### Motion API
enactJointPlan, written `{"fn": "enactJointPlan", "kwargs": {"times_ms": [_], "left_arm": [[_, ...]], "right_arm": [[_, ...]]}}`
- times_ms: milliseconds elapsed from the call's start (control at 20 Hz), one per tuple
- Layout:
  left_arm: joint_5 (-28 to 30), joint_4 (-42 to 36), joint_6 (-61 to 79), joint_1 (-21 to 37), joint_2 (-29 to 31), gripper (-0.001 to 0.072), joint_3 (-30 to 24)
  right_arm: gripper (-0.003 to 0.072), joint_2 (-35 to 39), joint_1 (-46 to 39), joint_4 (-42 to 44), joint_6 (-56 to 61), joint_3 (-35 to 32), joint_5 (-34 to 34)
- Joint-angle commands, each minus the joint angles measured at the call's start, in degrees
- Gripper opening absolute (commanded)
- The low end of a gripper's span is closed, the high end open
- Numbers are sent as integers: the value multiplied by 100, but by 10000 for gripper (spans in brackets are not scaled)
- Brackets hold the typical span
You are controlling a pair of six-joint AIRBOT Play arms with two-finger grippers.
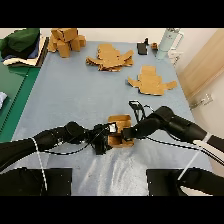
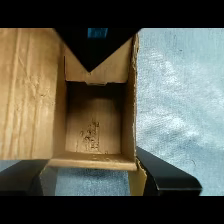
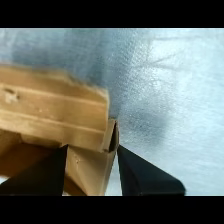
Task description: Fold the box.
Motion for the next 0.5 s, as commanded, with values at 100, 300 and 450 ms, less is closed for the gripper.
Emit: {"fn": "enactJointPlan", "kwargs": {"times_ms": [100,300,450], "left_arm": [[0,0,0,-2,0,506,4],[0,0,0,-2,0,506,4],[0,0,0,-2,2,507,4]], "right_arm": [[468,-861,673,-833,1600,614,-671],[228,-1058,739,-1320,2194,702,-1029],[19,-1058,743,-1429,2194,702,-1069]]}}
